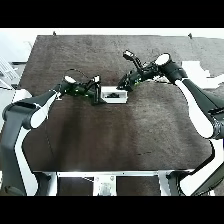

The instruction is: Fold the box and place the chain.

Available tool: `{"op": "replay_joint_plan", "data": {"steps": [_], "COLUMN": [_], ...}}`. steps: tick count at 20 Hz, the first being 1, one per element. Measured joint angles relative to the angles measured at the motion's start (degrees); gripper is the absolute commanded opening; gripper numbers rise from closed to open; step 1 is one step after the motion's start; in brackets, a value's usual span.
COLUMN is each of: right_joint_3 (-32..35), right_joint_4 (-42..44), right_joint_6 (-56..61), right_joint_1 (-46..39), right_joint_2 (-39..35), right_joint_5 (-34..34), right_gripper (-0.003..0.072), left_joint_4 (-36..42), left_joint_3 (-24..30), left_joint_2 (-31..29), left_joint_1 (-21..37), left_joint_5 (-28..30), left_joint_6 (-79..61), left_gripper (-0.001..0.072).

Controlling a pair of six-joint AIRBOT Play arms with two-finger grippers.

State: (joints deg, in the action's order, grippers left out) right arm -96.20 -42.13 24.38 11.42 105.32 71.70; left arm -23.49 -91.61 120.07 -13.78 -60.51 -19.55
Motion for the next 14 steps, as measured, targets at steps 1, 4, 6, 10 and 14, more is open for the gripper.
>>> {"op": "replay_joint_plan", "data": {"steps": [1,4,6,10,14], "right_joint_3": [-0.02,-0.04,-0.04,-0.04,-0.04], "right_joint_4": [-0.2,-1.16,-2.05,-3.48,-3.96], "right_joint_6": [-0.5,-1.62,-2.1,-2.45,-2.54], "right_joint_1": [0.24,1.11,1.7,2.32,2.47], "right_joint_2": [0.0,0.24,0.61,1.09,1.25], "right_joint_5": [-0.02,-1.11,-1.62,-2.47,-3.8], "right_gripper": [0.0283,0.0297,0.0316,0.0315,0.0315], "left_joint_4": [0.0,0.02,0.0,0.02,0.04], "left_joint_3": [0.02,0.02,0.0,0.02,0.0], "left_joint_2": [0.0,0.0,0.0,0.0,0.0], "left_joint_1": [0.0,0.02,0.0,0.02,0.04], "left_joint_5": [0.0,0.0,0.0,0.09,0.15], "left_joint_6": [0.0,0.02,0.0,0.02,0.13], "left_gripper": [0.036,0.036,0.036,0.036,0.036]}}
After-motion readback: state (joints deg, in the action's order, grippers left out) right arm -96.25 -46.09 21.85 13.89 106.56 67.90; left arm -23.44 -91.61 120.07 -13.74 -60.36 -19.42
